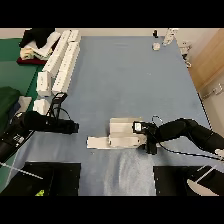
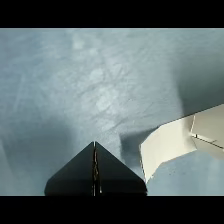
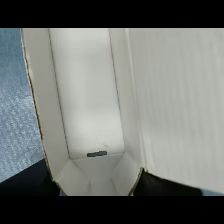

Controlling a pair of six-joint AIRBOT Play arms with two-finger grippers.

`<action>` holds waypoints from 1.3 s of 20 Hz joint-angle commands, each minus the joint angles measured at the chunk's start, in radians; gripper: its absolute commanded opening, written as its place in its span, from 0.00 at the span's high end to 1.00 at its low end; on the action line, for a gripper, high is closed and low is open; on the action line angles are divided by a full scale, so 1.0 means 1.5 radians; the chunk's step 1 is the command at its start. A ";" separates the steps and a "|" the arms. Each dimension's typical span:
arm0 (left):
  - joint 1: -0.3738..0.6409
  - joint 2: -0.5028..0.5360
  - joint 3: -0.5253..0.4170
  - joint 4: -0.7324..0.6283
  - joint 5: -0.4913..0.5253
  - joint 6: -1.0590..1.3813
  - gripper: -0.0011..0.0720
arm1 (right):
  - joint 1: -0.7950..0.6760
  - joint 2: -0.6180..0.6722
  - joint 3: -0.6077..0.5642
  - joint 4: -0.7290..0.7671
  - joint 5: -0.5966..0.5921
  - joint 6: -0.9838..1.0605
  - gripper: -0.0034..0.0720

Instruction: Fold the box.

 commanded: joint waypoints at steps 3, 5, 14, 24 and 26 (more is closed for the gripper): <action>0.046 -0.039 -0.081 -0.186 -0.051 0.067 0.97 | 0.001 0.001 0.000 0.000 0.000 0.000 0.26; 0.013 -0.055 -0.109 -0.261 -0.010 0.096 0.97 | 0.001 0.001 0.000 0.000 0.000 0.000 0.26; -0.170 -0.116 -0.107 -0.383 0.133 0.092 0.97 | 0.001 0.001 0.000 0.000 0.000 0.000 0.26; -0.202 -0.116 -0.056 -0.498 0.114 0.093 0.96 | 0.001 0.001 0.000 0.000 0.000 0.000 0.26; -0.202 -0.116 -0.056 -0.504 0.104 0.093 0.48 | 0.001 0.001 0.000 0.000 0.000 0.000 0.26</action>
